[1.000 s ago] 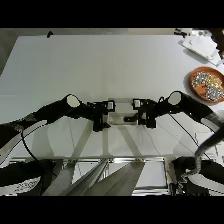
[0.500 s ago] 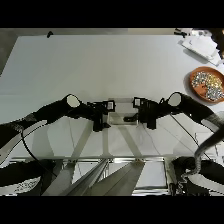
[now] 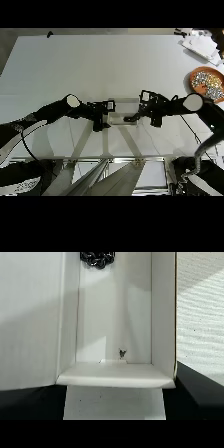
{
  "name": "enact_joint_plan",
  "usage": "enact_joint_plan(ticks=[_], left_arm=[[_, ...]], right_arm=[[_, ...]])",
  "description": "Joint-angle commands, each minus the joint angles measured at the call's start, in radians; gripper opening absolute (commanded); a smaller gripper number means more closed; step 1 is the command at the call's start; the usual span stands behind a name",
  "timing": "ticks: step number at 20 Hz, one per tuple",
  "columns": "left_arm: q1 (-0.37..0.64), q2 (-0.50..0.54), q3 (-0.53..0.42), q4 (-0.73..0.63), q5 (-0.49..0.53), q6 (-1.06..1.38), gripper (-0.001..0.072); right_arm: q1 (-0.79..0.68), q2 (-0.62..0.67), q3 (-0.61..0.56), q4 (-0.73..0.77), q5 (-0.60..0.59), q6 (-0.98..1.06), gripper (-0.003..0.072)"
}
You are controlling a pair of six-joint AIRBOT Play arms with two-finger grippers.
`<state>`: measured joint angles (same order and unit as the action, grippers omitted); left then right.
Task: Fold the box and place the chain.
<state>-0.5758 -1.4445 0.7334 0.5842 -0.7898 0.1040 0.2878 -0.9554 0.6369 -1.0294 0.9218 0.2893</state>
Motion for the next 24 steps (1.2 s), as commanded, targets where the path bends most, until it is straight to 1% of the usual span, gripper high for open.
enact_joint_plan(ticks=[1,4,7,10,12,14,21,24], left_arm=[[0.001,0.000,0.000,0.000,0.000,0.000,0.0453],[0.001,0.000,0.000,0.000,0.000,0.000,0.0453],[0.001,0.000,0.000,0.000,0.000,0.000,0.0453],[0.001,0.000,0.000,0.000,0.000,0.000,0.0453],[0.001,0.000,0.000,0.000,0.000,0.000,0.0453],[0.001,0.000,0.000,0.000,0.000,0.000,0.0453],[0.001,0.000,0.000,0.000,0.000,0.000,0.0453],[0.001,0.000,0.000,0.000,0.000,0.000,0.0453]], right_arm=[[0.000,0.169,0.001,0.041,-0.011,0.029,0.0008],[0.036,0.274,0.001,0.077,-0.030,0.029,0.0008],[0.139,0.301,0.001,0.072,-0.065,0.092,0.0008],[0.233,0.300,0.001,0.056,-0.167,0.134,0.0008],[0.269,0.296,0.001,0.058,-0.251,0.148,0.0008],[0.289,0.292,0.002,0.059,-0.300,0.188,0.0008],[0.297,0.290,0.008,0.095,-0.323,0.208,0.0009],[0.297,0.281,0.008,0.091,-0.304,0.208,0.0008]])
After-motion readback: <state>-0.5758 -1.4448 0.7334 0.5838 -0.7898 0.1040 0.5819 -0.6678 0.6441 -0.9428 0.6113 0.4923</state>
